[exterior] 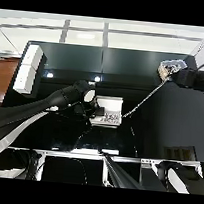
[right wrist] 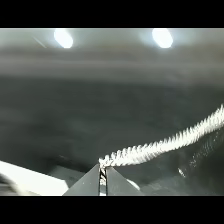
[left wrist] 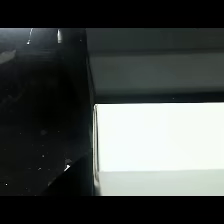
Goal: Fold the box and place the chain.
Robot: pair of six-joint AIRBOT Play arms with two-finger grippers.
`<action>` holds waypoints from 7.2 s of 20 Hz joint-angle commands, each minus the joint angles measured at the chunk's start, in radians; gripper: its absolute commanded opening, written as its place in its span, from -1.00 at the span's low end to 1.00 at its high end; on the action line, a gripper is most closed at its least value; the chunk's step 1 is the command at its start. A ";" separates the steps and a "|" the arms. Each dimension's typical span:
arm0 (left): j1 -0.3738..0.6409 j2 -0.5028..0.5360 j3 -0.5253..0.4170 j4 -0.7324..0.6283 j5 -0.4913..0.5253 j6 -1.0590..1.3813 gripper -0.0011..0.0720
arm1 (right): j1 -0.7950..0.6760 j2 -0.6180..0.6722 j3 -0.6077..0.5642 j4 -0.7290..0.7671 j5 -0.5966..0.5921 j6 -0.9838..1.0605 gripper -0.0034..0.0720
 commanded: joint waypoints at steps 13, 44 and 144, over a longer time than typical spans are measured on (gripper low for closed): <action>0.000 0.000 0.000 -0.009 -0.001 0.000 -0.89 | 0.001 0.131 -0.136 0.428 0.138 -0.061 -0.86; 0.000 0.000 0.000 -0.009 -0.001 0.000 -0.89 | 0.119 -0.106 -0.206 0.043 0.037 -0.171 -0.41; 0.369 0.338 -0.647 -0.892 0.375 2.584 0.99 | 0.132 -0.104 -0.427 0.269 -0.162 -0.336 0.00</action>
